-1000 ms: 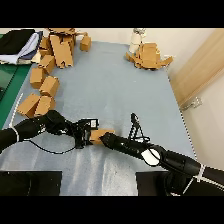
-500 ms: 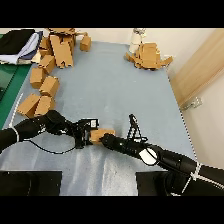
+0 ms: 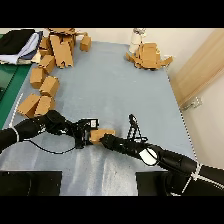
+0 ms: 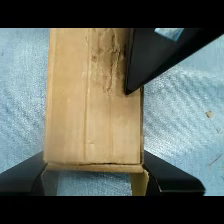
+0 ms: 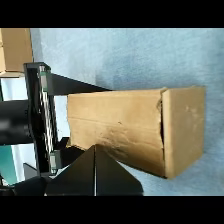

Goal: Fold the box.

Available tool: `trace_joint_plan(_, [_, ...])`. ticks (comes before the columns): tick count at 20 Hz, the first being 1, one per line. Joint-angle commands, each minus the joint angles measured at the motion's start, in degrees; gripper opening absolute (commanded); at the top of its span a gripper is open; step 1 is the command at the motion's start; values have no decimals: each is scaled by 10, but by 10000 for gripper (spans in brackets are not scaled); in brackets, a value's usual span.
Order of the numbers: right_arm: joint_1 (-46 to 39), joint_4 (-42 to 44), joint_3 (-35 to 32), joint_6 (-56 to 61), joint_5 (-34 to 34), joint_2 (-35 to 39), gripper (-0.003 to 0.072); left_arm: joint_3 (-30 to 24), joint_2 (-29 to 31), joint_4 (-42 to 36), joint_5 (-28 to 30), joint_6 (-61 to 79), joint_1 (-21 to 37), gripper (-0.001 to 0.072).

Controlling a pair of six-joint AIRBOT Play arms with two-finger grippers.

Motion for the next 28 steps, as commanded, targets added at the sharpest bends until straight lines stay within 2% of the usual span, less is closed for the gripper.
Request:
trace_joint_plan(1, [-3, -23, 0, 0, -19, 37, 4, 0, 0, 0, 0, 0, 0, 532])
trace_joint_plan(4, [-83, -80, 0, 0, 8, 105, 3, 0, 0, 0, 6, 0, 0, 532])
trace_joint_plan(8, [-227, -95, 0, 0, 13, 181, 4, 0, 0, 0, 6, 0, 0, 532])
trace_joint_plan(11, [-270, -126, 0, 0, 44, 218, 4, 0, 0, -7, 9, -1, 0, 531])
trace_joint_plan(15, [-287, -172, 0, 0, 101, 223, 4, 13, 4, -30, 46, -33, 1, 532])
trace_joint_plan(19, [-292, -180, 0, 0, 101, 223, 4, 38, 23, -30, 128, -154, 1, 532])
trace_joint_plan(24, [-292, -196, 0, 0, 101, 223, 4, 40, 32, -30, 322, -296, 14, 532])
trace_joint_plan(26, [-292, -197, 0, 0, 101, 223, 4, 40, 32, -30, 354, -344, 37, 532])
trace_joint_plan(28, [-292, -197, 0, 0, 102, 223, 4, 40, 30, -30, 355, -380, 73, 532])
